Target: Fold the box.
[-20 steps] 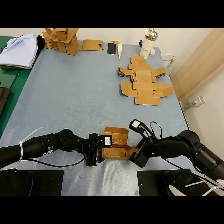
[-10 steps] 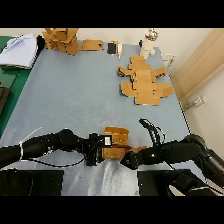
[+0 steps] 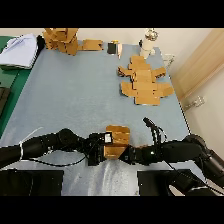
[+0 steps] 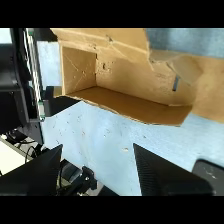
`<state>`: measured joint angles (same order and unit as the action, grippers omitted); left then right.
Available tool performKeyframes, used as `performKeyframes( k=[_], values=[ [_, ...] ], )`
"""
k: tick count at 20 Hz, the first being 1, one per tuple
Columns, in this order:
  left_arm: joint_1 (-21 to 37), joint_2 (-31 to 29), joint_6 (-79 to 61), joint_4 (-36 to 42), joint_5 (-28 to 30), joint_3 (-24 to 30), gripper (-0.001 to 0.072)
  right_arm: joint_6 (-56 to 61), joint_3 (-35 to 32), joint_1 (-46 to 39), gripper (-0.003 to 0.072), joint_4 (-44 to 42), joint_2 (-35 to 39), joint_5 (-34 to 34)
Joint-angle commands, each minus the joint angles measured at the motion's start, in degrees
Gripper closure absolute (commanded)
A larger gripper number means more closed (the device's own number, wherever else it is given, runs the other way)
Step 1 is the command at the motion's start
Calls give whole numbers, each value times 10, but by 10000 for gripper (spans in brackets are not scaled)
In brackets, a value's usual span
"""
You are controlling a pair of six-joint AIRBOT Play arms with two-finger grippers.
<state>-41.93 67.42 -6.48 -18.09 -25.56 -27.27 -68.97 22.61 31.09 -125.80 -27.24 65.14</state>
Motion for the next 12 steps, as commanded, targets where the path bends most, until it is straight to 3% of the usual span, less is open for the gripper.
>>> performKeyframes(
  k=[1,12],
  values=[
    [0,0,0,3,0,0,123,5,0,1,-18,0,0,-7],
    [-2,0,0,13,-1,0,123,4,0,1,-18,0,0,-7]
  ],
)
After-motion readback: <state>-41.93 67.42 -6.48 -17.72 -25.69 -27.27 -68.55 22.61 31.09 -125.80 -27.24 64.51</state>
